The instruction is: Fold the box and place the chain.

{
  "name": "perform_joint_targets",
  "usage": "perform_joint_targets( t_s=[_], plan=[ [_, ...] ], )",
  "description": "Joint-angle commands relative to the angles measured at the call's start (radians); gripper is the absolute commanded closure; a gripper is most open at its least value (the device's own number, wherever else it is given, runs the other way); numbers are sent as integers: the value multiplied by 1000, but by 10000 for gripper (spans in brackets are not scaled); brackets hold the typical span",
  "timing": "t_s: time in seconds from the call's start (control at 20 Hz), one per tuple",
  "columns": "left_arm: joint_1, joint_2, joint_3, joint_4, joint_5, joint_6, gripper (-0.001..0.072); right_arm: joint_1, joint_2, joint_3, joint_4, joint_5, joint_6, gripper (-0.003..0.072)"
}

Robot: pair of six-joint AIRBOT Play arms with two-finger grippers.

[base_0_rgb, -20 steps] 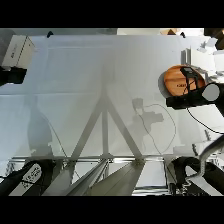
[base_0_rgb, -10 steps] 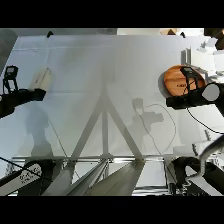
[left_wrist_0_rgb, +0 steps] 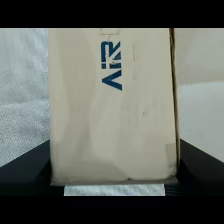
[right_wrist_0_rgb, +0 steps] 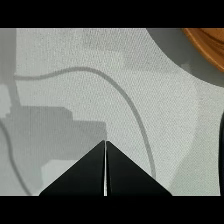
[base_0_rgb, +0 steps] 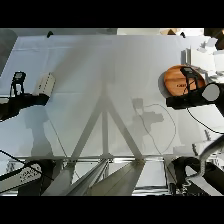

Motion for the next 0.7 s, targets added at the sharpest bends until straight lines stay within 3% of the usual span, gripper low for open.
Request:
perform_joint_targets(
  t_s=[0.0,0.25,0.65],
  plan=[
    [0,-3,0,11,0,1,7,-1,1,0,0,0,0,676],
    [0,58,0,56,-84,1,6,-1,1,0,0,0,0,676],
    [0,318,0,55,-248,0,7,-1,1,0,0,0,0,676]
  ],
)
